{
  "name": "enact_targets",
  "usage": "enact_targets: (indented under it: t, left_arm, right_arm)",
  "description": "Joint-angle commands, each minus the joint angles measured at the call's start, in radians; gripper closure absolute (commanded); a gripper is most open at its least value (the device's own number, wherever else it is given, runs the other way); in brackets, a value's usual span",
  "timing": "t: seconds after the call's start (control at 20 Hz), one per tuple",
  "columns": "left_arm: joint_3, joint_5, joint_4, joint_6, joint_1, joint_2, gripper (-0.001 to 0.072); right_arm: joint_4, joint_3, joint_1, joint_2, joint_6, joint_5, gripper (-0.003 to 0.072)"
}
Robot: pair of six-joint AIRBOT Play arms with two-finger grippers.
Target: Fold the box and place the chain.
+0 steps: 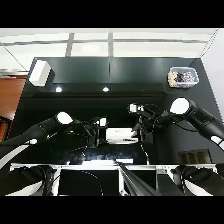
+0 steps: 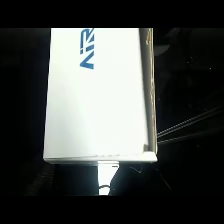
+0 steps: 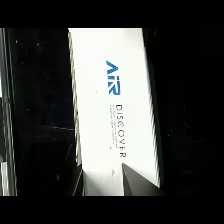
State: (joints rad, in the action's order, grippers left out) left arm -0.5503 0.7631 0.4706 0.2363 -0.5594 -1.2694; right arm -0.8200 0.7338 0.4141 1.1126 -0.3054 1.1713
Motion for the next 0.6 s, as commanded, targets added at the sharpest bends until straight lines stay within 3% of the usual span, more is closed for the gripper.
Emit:
enact_targets:
  t: [0.0,0.55]
  left_arm:
    - [-0.001,0.0,0.003,0.0,0.0,-0.001,0.0374]
    - [-0.001,0.0,0.003,0.0,0.0,-0.001,0.0374]
  right_arm:
    - [-0.021,-0.002,0.0,0.0,-0.001,-0.001,0.041]
    - [-0.058,-0.002,0.051,0.0,-0.001,-0.032,0.0409]
